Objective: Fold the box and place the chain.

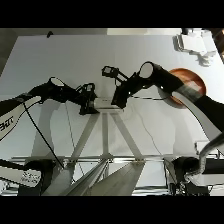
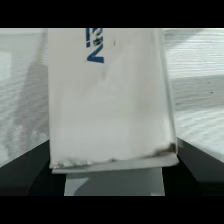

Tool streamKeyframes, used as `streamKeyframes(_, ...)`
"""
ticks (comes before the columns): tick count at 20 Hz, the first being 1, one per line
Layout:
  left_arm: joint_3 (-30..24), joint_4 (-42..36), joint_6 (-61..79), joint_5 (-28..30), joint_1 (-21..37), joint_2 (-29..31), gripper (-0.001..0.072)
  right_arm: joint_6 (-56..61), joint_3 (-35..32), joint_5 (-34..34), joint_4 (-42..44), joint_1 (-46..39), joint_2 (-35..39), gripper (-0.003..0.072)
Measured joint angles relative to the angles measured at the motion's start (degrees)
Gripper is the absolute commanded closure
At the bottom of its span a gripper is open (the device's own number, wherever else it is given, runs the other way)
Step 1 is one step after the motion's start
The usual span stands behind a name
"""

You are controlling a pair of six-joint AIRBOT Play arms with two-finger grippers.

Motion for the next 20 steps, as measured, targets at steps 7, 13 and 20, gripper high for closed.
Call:
streamKeyframes(7, 0.0, 0.2, 0.2, -0.2, 0.0, 0.0, 0.0455, 0.0, -7.0, -8.6, -2.4, 1.3, 4.2, 0.042)
streamKeyframes(13, 0.0, 0.4, 0.3, -0.4, 0.0, 0.0, 0.0455, 0.0, -8.2, -7.9, -1.2, 2.4, 4.6, 0.0347)
streamKeyframes(20, 0.0, 0.3, 0.2, -0.4, 0.0, 0.0, 0.0455, -0.2, -10.1, -7.9, 0.4, 2.7, 4.8, 0.0345)
